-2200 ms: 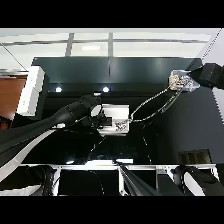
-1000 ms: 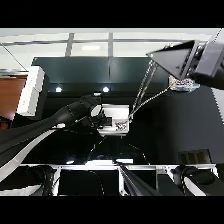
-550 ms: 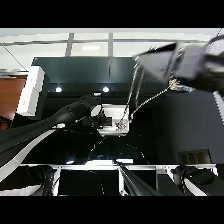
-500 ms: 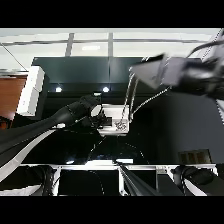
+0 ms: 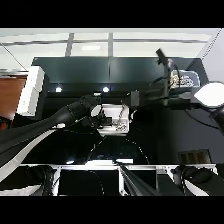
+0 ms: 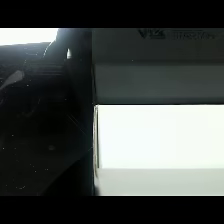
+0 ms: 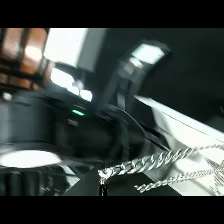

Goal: Fold the box and place the chain.

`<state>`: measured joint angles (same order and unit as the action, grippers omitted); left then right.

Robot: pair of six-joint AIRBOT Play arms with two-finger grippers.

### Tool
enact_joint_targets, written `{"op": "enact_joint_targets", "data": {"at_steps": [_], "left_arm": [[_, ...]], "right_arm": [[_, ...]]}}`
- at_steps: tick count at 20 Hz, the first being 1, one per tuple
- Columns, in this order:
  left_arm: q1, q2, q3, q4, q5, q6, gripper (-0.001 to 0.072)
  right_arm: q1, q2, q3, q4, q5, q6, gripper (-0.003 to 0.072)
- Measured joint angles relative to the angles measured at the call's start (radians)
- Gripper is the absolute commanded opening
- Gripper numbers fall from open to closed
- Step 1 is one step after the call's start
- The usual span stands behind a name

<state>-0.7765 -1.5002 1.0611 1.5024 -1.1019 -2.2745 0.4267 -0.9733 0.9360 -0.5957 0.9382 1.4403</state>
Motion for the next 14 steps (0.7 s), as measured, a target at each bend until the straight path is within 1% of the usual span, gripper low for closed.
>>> {"op": "enact_joint_targets", "data": {"at_steps": [4, 5, 6, 7, 10, 12, 14], "left_arm": [[0.000, 0.000, 0.000, 0.000, 0.000, 0.000, 0.0029], [0.000, 0.000, 0.000, 0.000, 0.000, 0.000, 0.0029], [0.000, 0.000, 0.000, 0.000, 0.000, 0.000, 0.0029], [0.000, 0.000, 0.000, 0.000, 0.000, 0.000, 0.0029], [0.000, 0.000, 0.000, 0.000, 0.000, 0.000, 0.0029], [0.000, 0.000, 0.000, 0.000, 0.000, 0.000, 0.0029], [0.000, 0.000, 0.000, 0.000, 0.000, 0.000, 0.0029]], "right_arm": [[0.001, -0.027, -0.047, -0.015, 0.000, -0.005, 0.0018], [0.001, -0.030, -0.052, -0.021, 0.000, -0.008, 0.0075], [0.001, -0.033, -0.056, -0.026, -0.001, -0.010, 0.0237], [0.001, -0.034, -0.058, -0.032, 0.000, -0.012, 0.0329], [-0.015, -0.037, -0.063, -0.051, 0.004, -0.015, 0.0327], [-0.064, -0.037, -0.064, -0.092, 0.010, -0.015, 0.0327], [-0.144, -0.037, -0.064, -0.174, 0.014, -0.010, 0.0327]]}}
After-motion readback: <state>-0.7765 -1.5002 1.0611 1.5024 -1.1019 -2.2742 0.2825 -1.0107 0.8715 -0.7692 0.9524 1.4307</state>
